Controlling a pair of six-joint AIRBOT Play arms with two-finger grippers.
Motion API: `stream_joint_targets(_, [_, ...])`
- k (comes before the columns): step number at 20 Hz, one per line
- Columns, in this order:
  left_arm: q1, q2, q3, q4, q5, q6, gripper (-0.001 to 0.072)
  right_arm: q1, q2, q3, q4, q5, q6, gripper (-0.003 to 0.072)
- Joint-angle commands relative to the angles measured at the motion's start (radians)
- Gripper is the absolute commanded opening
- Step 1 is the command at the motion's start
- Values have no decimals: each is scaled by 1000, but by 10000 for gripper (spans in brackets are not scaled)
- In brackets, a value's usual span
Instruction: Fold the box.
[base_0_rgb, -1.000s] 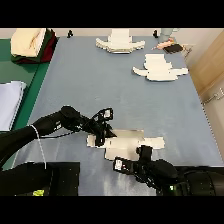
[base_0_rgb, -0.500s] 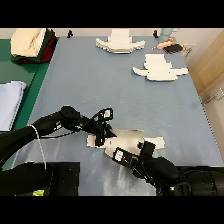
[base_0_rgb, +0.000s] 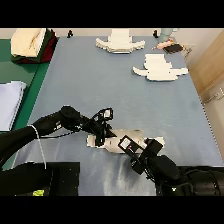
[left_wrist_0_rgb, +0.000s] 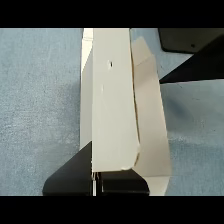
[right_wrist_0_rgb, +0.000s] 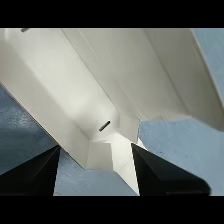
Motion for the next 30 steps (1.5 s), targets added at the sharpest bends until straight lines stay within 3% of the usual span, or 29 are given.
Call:
stream_joint_targets(1, [0,0,-1,0,0,0,18,0,18,2,-28,71,71,719])
stream_joint_targets(4, [0,0,-1,0,0,0,18,-9,88,-47,-46,21,61,719])
stream_joint_targets(7, [0,0,-1,0,0,0,18,-84,224,-141,-31,-122,-12,719])
stream_joint_targets(9, [0,0,-1,0,0,0,18,-174,320,-199,0,-227,-111,719])
stream_joint_targets(12, [0,0,-1,0,0,0,18,-364,402,-241,170,-360,-388,719])
stream_joint_targets(18, [0,0,-1,0,0,0,18,-792,350,-241,754,-520,-1247,719])
stream_joint_targets(21, [0,0,-1,0,0,0,18,-985,288,-241,1110,-507,-1700,719])
stream_joint_targets(24, [0,0,-1,0,0,0,18,-1137,210,-239,1358,-455,-2030,719])
stream_joint_targets(26, [0,0,-1,0,0,0,18,-1191,161,-238,1450,-434,-2111,719])
stream_joint_targets(30, [0,0,-1,0,0,0,18,-1196,137,-237,1438,-434,-2094,714])
